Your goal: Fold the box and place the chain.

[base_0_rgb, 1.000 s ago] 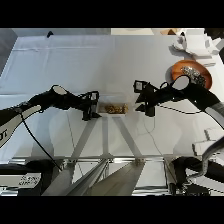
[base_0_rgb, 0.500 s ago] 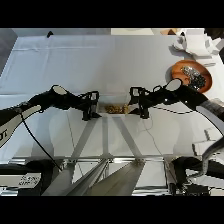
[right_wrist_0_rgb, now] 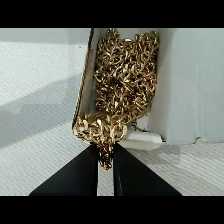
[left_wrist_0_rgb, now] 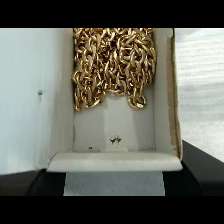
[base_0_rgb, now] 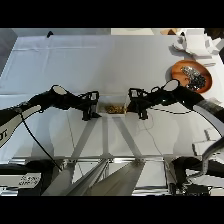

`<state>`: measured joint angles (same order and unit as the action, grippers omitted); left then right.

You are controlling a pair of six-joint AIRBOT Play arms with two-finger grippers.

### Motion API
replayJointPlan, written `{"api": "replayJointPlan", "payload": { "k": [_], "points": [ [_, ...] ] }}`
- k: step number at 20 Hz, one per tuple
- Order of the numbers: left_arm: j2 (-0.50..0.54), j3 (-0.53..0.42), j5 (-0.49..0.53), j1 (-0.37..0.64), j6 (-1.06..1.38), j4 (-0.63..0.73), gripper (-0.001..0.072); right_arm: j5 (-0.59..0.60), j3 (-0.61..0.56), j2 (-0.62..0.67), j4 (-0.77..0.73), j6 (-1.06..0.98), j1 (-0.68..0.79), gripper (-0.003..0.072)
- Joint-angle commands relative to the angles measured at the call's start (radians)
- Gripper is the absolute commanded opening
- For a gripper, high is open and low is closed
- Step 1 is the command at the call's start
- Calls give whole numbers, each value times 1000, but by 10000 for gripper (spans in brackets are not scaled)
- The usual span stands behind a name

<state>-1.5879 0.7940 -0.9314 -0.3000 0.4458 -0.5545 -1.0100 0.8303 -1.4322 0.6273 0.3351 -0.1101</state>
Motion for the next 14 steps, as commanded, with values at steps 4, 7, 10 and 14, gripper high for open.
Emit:
{"api": "replayJointPlan", "payload": {
  "k": [4, 7, 10, 14],
  "points": [
    [0, 0, 0, -1, -1, 0, 275, 9, 0, 8, 47, -127, -1, 8],
    [0, 0, 0, -1, -1, 0, 275, 7, 0, 41, 100, -201, -1, 8],
    [0, 0, 0, -1, -1, 0, 275, 3, 0, 102, 104, -250, -1, 8],
    [0, 0, 0, -1, -1, 0, 275, -23, 0, 169, 43, -286, -1, 8]
  ]
}}
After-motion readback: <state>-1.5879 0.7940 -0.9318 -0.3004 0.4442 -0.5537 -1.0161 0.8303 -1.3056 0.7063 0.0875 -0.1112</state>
